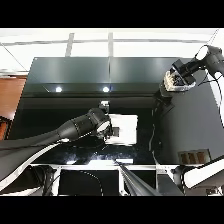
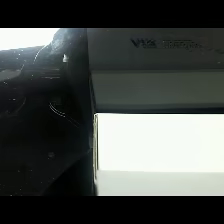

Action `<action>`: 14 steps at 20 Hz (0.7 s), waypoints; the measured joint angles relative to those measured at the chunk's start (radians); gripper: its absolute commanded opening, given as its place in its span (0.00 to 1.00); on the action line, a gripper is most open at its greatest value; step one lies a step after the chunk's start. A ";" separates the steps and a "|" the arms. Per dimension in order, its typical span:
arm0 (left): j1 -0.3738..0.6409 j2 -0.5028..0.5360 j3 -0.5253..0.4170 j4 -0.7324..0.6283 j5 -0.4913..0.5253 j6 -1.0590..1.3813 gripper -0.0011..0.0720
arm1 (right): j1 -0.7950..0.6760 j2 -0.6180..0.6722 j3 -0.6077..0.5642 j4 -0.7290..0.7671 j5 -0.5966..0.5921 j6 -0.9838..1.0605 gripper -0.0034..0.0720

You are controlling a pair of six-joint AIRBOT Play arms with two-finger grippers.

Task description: Fold the box and place the chain.

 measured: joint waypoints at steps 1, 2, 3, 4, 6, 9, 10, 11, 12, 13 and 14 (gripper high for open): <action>0.000 0.000 0.000 0.000 0.000 0.000 0.05 | 0.001 -0.008 0.003 0.007 -0.004 0.002 0.85; 0.000 0.000 0.000 0.000 0.000 0.000 0.05 | 0.002 -0.017 0.004 0.013 -0.012 0.003 0.85; 0.000 0.000 0.000 0.000 0.000 0.000 0.05 | 0.002 -0.026 0.004 0.019 -0.016 0.003 0.85; 0.000 0.000 0.000 0.000 0.000 0.000 0.05 | 0.003 -0.033 0.005 0.023 -0.026 0.003 0.85; 0.000 0.000 0.000 0.000 0.000 0.000 0.05 | 0.004 -0.046 0.006 0.029 -0.044 0.006 0.72; 0.000 0.000 0.000 0.000 0.000 0.000 0.05 | 0.004 -0.058 0.006 0.037 -0.060 0.002 0.26; 0.000 0.000 0.000 0.000 0.000 0.000 0.05 | 0.004 -0.059 0.007 0.040 -0.066 -0.006 0.07; 0.000 0.000 0.000 0.000 0.000 0.000 0.05 | 0.004 -0.060 0.007 0.037 -0.072 -0.027 0.06; 0.000 0.000 0.000 0.000 0.000 0.000 0.05 | 0.003 -0.062 0.007 0.042 -0.071 -0.048 0.06; 0.000 0.000 0.000 0.000 0.000 0.000 0.05 | 0.003 -0.061 0.008 0.048 -0.071 -0.076 0.06; 0.000 0.000 0.000 0.000 0.000 0.000 0.05 | 0.004 -0.058 0.011 0.055 -0.066 -0.098 0.06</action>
